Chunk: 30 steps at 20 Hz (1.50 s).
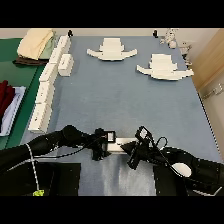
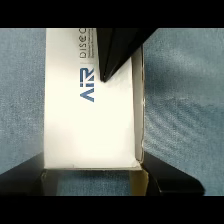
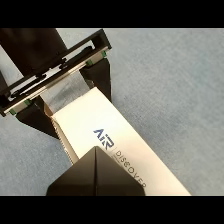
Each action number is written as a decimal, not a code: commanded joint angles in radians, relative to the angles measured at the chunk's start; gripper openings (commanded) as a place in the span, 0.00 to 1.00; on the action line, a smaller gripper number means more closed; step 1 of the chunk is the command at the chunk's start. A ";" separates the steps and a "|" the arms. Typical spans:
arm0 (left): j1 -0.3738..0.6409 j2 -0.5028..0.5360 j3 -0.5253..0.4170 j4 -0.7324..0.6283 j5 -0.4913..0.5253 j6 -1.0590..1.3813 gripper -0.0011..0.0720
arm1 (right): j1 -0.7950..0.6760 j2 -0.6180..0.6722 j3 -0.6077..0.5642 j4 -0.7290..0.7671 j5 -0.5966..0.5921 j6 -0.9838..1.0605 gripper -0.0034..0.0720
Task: Fold the box.
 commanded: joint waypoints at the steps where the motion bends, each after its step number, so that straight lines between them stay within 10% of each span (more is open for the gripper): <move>1: 0.000 0.000 0.000 0.000 0.000 0.004 0.63 | 0.024 -0.022 -0.004 0.005 0.006 0.008 0.05; 17: 0.000 0.000 0.000 0.000 0.000 0.003 0.63 | -0.051 0.119 0.043 0.000 -0.080 -0.082 0.06; 30: 0.000 0.000 0.000 0.000 0.000 0.004 0.63 | -0.723 -0.326 0.671 -0.777 0.946 0.476 0.06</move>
